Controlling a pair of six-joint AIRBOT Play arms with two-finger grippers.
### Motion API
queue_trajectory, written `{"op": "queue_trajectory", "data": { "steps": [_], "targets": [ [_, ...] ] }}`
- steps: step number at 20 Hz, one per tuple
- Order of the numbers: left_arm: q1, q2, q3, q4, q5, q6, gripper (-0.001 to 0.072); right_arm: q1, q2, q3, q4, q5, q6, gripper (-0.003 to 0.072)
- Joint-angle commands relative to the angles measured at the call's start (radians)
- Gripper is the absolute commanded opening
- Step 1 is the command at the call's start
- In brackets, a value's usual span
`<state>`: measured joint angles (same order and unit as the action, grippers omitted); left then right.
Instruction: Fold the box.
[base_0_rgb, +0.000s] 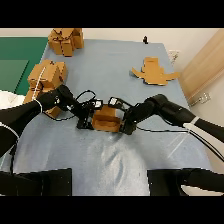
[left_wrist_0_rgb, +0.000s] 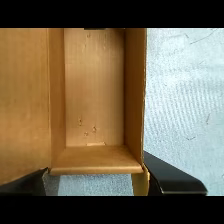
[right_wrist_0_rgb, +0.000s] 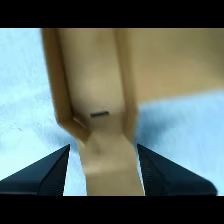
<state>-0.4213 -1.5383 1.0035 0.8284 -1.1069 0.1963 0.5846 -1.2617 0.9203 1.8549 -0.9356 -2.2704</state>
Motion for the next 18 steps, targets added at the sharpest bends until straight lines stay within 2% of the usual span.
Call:
{"op": "queue_trajectory", "data": {
  "steps": [1,2,3,5,8,13,16,18],
  "targets": [
    [0.000,-0.001,0.000,0.053,0.003,-0.033,0.0284,-0.091,0.082,-0.024,0.154,-0.053,0.055,0.0582],
    [0.000,-0.001,0.000,0.053,0.008,-0.033,0.0284,-0.122,0.109,-0.041,0.240,-0.052,0.004,0.0264],
    [0.000,-0.001,0.000,0.052,0.009,-0.033,0.0283,-0.134,0.127,-0.057,0.329,-0.050,-0.086,0.0004],
    [0.000,-0.001,0.000,0.051,0.018,-0.033,0.0283,-0.117,0.134,-0.066,0.415,0.019,-0.157,0.0004],
    [-0.001,-0.001,0.000,0.051,0.019,-0.033,0.0283,-0.034,0.106,-0.047,0.462,0.214,-0.158,0.0002],
    [-0.001,-0.001,0.000,0.051,0.023,-0.033,0.0283,0.014,-0.103,0.171,0.441,0.319,-0.144,0.0003],
    [-0.001,-0.001,0.000,0.051,0.023,-0.033,0.0283,-0.043,-0.227,0.254,0.357,0.298,-0.009,0.0003],
    [-0.001,-0.001,0.000,0.051,0.023,-0.035,0.0282,-0.087,-0.298,0.253,0.365,0.174,0.028,0.0002]
  ]
}}
